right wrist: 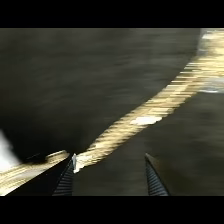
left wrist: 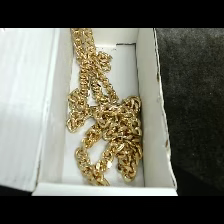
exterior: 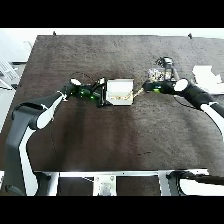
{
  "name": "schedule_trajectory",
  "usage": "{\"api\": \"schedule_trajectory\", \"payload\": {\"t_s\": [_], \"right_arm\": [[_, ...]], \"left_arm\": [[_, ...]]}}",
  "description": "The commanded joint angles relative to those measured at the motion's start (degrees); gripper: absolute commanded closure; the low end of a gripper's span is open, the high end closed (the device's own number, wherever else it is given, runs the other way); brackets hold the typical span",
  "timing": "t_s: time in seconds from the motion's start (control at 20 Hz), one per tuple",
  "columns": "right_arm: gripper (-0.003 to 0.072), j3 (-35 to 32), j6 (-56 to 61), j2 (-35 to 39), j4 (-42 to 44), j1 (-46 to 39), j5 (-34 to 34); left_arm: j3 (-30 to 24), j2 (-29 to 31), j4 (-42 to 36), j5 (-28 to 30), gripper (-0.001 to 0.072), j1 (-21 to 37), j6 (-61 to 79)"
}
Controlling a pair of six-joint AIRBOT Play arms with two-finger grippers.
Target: Fold the box and place the chain.
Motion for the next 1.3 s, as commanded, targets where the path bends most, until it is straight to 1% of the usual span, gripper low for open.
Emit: {"api": "schedule_trajectory", "payload": {"t_s": [0.0,0.1,0.25,0.35,0.5,0.55,0.6,0.65,0.7,0.75,0.8,0.85,1.0,1.15,1.25], "right_arm": [[0.017,1.7,-0.07,-3.89,3.69,-6.05,-0.74],[0.017,5.55,-1.25,-8.59,4.5,-6.05,-0.11],[0.017,13.22,-7.54,-15.47,12.7,-5.95,4.55],[0.0174,17.4,-8.83,-18.84,15.78,-5.92,6.71],[0.0185,20.13,-8.81,-21.57,16.96,-5.92,7.19],[0.0208,20.39,-8.81,-22.21,17.03,-5.92,7.21],[0.0254,20.44,-8.81,-22.69,17.07,-5.92,7.19],[0.026,20.46,-8.81,-23.37,17.14,-5.95,6.73],[0.0323,20.5,-8.87,-23.8,17.11,-5.95,6.12],[0.0448,20.5,-9.05,-24.26,17.09,-5.92,4.7],[0.0597,20.55,-9.03,-24.35,17.16,-5.92,3.34],[0.0675,20.96,-9.07,-24.26,17.14,-5.92,3.37],[0.0676,21.03,-9.05,-20.9,17.09,-5.9,4.0],[0.0676,20.94,-9.05,-13.16,16.46,-5.05,7.23],[0.0677,20.94,-9.03,-7.56,14.32,-3.72,7.39]], "left_arm": [[0.04,0.04,0.0,0.0,0.0434,0.0,0.0],[0.04,0.04,0.0,0.0,0.0434,0.0,0.0],[0.04,0.04,0.0,0.0,0.0434,0.0,0.0],[0.04,0.04,0.0,0.0,0.0434,0.0,0.0],[0.04,0.04,0.0,0.0,0.0435,0.0,0.0],[0.04,0.04,-0.02,0.0,0.0434,0.0,0.0],[0.04,0.04,0.0,0.0,0.0434,0.0,0.02],[0.04,0.04,-0.02,-0.02,0.0434,0.0,0.0],[0.04,0.04,-0.02,-0.04,0.0434,0.0,0.0],[0.04,0.04,-0.02,-0.04,0.0434,0.0,0.02],[0.04,0.04,-0.02,-0.02,0.0434,0.0,0.0],[0.04,0.04,-0.02,-0.02,0.0434,0.0,0.0],[0.04,0.04,-0.02,-0.04,0.0434,0.0,0.0],[0.04,0.04,-0.02,-0.04,0.0434,0.0,0.0],[0.04,0.04,-0.02,-0.04,0.0434,0.0,0.0]]}}
